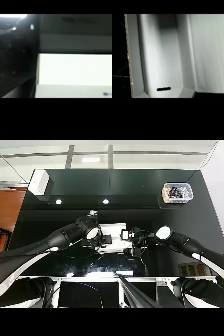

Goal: Fold the box and place the chain.

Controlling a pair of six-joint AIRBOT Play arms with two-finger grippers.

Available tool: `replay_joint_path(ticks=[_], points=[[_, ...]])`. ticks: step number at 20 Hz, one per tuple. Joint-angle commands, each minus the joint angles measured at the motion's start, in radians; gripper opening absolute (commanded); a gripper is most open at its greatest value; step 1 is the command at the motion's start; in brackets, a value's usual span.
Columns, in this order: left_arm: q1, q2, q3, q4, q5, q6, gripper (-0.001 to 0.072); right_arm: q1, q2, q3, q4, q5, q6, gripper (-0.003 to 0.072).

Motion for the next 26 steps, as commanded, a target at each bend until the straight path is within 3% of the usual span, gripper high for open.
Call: replay_joint_path(ticks=[1, 3, 5, 9, 11, 17, 22, 24, 26], points=[[0.001, 0.000, 0.003, 0.006, -0.010, 0.000, 0.0350, 0.000, 0.000, 0.000, 0.000, 0.000, 0.000, 0.0488], [0.001, 0.000, 0.003, 0.006, -0.010, 0.000, 0.0328, 0.000, 0.000, 0.000, 0.000, 0.000, 0.000, 0.0488], [0.000, 0.000, 0.003, 0.006, -0.007, 0.003, 0.0026, 0.000, 0.000, 0.000, 0.000, 0.000, 0.000, 0.0488], [0.001, 0.000, 0.003, 0.004, -0.010, 0.037, 0.0023, 0.000, 0.000, 0.000, 0.000, 0.001, 0.009, 0.0491], [0.001, 0.000, 0.003, 0.006, -0.013, 0.053, 0.0023, 0.000, 0.010, 0.000, -0.003, 0.005, 0.068, 0.0662], [0.001, 0.001, 0.003, 0.043, -0.054, 0.093, 0.0023, -0.002, 0.140, 0.002, -0.198, 0.109, 0.194, 0.0661], [0.001, 0.000, 0.003, 0.053, -0.074, 0.101, 0.0024, 0.000, 0.151, 0.002, -0.232, 0.142, 0.205, 0.0661], [0.001, 0.000, 0.003, 0.052, -0.064, 0.101, 0.0025, 0.000, 0.150, 0.002, -0.229, 0.139, 0.205, 0.0655], [0.001, 0.000, 0.003, 0.051, -0.058, 0.101, 0.0025, 0.000, 0.145, 0.002, -0.222, 0.139, 0.206, 0.0476]])
